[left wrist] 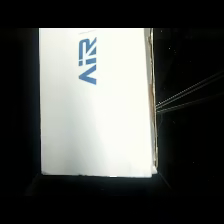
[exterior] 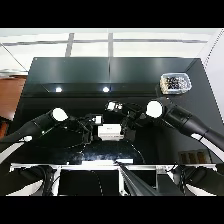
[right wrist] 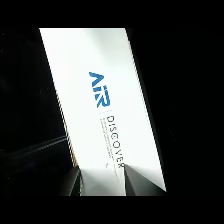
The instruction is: Fold the box and place the chain.
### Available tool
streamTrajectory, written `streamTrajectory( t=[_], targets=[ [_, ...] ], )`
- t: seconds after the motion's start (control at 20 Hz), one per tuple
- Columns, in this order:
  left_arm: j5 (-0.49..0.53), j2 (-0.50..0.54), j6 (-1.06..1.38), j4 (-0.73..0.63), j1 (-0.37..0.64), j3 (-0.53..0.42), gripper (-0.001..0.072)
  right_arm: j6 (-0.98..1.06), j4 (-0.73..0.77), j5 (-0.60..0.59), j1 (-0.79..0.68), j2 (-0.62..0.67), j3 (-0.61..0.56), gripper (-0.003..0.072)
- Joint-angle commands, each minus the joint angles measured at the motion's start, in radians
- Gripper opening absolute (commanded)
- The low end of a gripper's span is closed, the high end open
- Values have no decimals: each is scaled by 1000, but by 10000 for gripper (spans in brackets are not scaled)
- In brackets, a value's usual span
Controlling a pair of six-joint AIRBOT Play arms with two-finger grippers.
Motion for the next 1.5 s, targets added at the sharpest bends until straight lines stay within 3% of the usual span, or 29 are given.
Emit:
streamTrajectory(
  t=[0.0,0.9,1.45],
  targets=[
    [1,0,0,-1,-1,0,481,0,-3,26,1,0,0,309],
    [0,0,0,-1,-1,0,482,109,-97,51,1,0,0,309],
    [0,0,0,-1,-1,0,481,110,-55,41,-13,37,34,318]
  ],
)
